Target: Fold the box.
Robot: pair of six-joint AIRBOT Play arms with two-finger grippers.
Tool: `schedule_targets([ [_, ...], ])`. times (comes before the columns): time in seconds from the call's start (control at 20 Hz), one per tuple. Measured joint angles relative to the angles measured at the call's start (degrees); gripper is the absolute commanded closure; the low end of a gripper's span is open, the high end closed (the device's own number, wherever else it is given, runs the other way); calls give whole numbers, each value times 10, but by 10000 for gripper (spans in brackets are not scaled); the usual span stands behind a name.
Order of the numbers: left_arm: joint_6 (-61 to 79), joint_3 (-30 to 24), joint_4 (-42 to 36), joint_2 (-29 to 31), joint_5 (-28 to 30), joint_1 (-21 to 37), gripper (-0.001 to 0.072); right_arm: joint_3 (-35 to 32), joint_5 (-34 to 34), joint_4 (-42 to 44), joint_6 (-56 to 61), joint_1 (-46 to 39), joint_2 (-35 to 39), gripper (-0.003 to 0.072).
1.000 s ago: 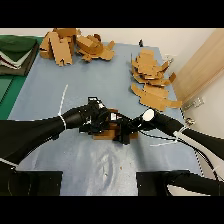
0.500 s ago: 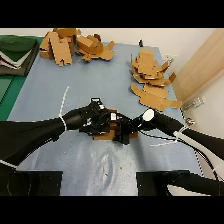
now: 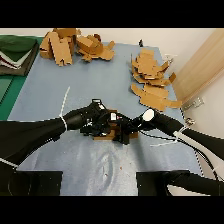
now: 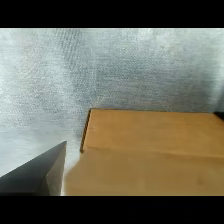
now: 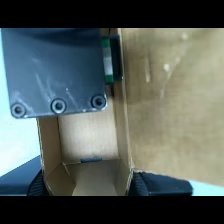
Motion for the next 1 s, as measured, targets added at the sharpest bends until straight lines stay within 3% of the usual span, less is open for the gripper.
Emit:
schedule_targets([
  [0.1, 3, 0, 1, 0, -2, 0, 599, 0, 0, 0, 0, 0, 0, 170],
  [0.15, 6, 0, 1, 0, -4, 0, 695, 0, 0, 0, 0, 0, 0, 170],
  [0.4, 24, 0, 2, 0, -5, 1, 693, 0, 0, 0, 0, 0, 0, 170],
  [0.45, 28, 0, 0, 0, -4, 1, 540, 0, 0, 0, 0, 0, 0, 170],
  [0.5, 37, 0, 0, 0, -2, 1, 163, 0, 0, 0, 0, 0, 0, 170],
  [0.55, 37, 0, -5, 0, 3, 0, 118, 0, 0, -1, -1, 0, 0, 170],
  [1.0, 43, 6, -25, 24, 11, 2, 115, 0, 0, 0, 0, 0, 0, 170],
])
